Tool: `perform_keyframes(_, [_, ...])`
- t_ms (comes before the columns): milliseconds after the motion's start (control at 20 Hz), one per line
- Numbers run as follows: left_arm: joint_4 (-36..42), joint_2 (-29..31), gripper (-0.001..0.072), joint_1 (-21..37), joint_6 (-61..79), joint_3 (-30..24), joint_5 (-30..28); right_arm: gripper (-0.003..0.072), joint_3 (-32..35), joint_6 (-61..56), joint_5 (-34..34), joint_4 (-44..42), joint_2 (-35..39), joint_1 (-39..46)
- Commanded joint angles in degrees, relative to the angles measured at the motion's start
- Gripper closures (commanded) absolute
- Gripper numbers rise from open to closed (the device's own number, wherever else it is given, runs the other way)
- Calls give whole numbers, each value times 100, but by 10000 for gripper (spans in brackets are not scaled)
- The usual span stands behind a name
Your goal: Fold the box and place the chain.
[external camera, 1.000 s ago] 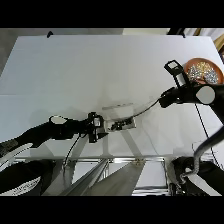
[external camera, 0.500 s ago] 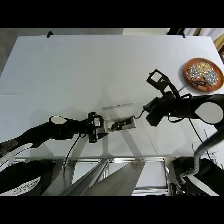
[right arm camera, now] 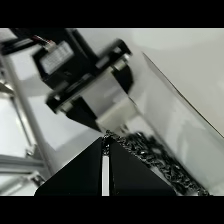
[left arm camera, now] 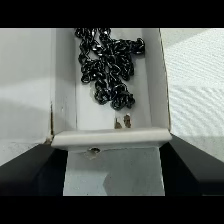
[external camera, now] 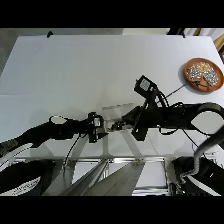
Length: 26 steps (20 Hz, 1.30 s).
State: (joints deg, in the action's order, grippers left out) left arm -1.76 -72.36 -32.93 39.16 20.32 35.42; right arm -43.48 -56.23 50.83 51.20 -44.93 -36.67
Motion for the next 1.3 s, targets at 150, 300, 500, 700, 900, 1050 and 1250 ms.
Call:
perform_keyframes(150, [-2,4,572,-2,2,0,0,666,-4,426,-332,-793,4,-101])
perform_keyframes(300, [-2,4,572,-2,2,-2,0,666,-4,428,-531,-785,-11,-101])
perform_keyframes(500, [-2,4,572,-2,2,0,0,666,-2,417,-472,-503,-391,-101])
perform_keyframes(700, [-2,4,572,-2,2,0,0,666,125,378,-367,-289,-1172,-101])
perform_keyframes(900, [-2,4,572,-2,2,-2,-2,661,173,380,-420,-293,-2103,-101])
perform_keyframes(1050, [-2,4,572,-2,2,0,-2,494,173,378,-448,-363,-2441,-101])
perform_keyframes(1250, [-2,4,572,-2,2,0,0,493,170,385,-538,-363,-2260,11])
